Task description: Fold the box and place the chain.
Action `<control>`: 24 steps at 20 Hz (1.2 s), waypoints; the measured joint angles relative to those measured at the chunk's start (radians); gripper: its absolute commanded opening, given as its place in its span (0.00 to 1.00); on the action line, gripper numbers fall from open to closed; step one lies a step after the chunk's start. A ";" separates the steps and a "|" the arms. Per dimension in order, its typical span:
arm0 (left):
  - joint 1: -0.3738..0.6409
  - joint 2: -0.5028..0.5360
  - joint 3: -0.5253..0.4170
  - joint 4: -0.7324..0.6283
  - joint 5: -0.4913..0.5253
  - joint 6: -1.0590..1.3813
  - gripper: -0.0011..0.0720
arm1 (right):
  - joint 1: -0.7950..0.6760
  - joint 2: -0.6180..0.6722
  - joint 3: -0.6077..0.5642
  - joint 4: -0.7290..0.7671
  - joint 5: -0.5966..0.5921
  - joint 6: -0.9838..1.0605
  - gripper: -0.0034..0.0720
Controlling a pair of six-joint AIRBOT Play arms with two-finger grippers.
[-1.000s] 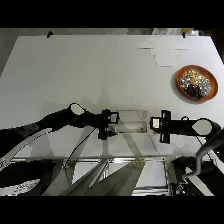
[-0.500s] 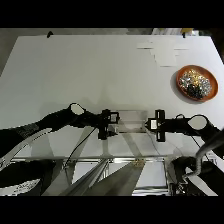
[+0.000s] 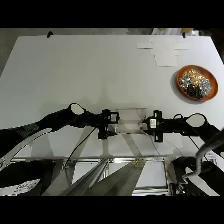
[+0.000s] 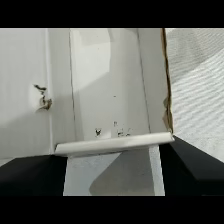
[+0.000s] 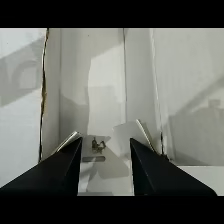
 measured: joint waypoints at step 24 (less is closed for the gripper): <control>0.000 0.000 0.000 0.000 0.000 0.000 0.30 | -0.180 0.116 0.198 -0.552 0.118 1.469 0.07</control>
